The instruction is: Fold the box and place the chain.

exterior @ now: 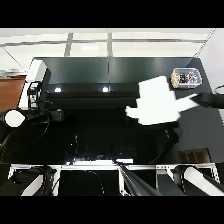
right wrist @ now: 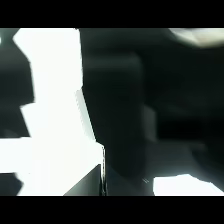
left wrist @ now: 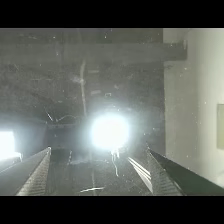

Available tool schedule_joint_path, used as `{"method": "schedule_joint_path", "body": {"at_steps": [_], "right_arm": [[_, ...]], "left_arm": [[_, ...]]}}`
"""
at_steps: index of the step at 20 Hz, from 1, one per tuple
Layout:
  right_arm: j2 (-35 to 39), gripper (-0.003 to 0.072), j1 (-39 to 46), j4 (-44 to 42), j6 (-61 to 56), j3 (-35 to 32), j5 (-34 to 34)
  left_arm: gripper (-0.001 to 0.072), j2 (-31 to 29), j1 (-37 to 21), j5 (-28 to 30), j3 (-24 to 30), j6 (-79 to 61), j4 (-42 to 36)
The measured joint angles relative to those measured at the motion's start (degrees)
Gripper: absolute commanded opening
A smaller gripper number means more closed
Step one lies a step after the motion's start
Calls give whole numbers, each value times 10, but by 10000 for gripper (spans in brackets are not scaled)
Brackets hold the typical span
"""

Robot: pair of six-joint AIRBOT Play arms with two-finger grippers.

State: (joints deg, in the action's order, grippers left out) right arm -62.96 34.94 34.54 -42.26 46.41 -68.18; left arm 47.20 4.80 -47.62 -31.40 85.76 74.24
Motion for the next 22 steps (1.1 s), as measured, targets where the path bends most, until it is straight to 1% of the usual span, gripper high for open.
{"method": "schedule_joint_path", "body": {"at_steps": [3,5,8,11,13,15,18,22], "right_arm": [[80,13,-110,-112,21,-121,107],[110,13,-205,-174,30,-186,189],[130,13,-351,-228,35,-241,304],[138,13,-470,-257,34,-264,401],[140,13,-520,-276,28,-271,437],[141,13,-549,-287,25,-274,457],[142,13,-570,-294,22,-276,474],[142,13,-579,-298,20,-278,478]], "left_arm": [[710,2,0,-5,0,-2,-15],[710,11,0,-4,0,-23,-54],[710,50,0,-2,-8,-87,-161],[710,126,0,-15,-45,-162,-275],[710,189,0,-43,-81,-221,-347],[711,252,0,-81,-119,-270,-403],[710,338,0,-143,-169,-317,-435],[704,429,-2,-230,-228,-368,-449]]}}
